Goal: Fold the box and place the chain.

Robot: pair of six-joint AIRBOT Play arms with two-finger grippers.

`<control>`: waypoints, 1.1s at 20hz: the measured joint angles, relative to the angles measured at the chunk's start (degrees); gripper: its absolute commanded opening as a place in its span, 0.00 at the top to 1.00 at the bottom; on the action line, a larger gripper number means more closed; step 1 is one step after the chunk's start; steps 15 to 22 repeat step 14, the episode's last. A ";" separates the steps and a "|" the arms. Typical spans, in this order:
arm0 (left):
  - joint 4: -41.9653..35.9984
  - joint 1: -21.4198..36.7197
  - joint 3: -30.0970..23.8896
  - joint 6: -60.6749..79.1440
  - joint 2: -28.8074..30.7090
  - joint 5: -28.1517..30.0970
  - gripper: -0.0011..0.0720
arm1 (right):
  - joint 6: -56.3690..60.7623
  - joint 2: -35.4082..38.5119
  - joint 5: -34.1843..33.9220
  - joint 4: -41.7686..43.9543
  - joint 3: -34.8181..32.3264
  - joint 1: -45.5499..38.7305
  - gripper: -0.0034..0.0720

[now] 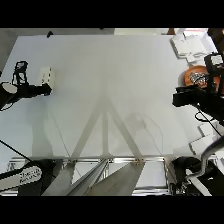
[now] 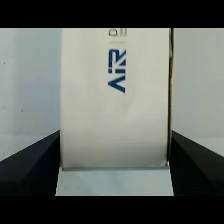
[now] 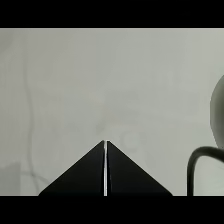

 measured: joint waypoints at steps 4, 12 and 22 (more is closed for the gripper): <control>0.42 0.17 0.02 0.00 4.13 -2.95 0.03 | 0.00 0.00 -1.25 0.00 0.02 0.00 0.94; 1.38 0.20 0.00 0.09 23.74 -7.04 0.03 | -0.02 0.00 -1.79 0.00 0.02 0.00 0.94; 1.42 0.20 0.00 0.13 28.92 -7.48 0.03 | -0.02 0.00 -1.81 0.00 0.00 0.00 0.94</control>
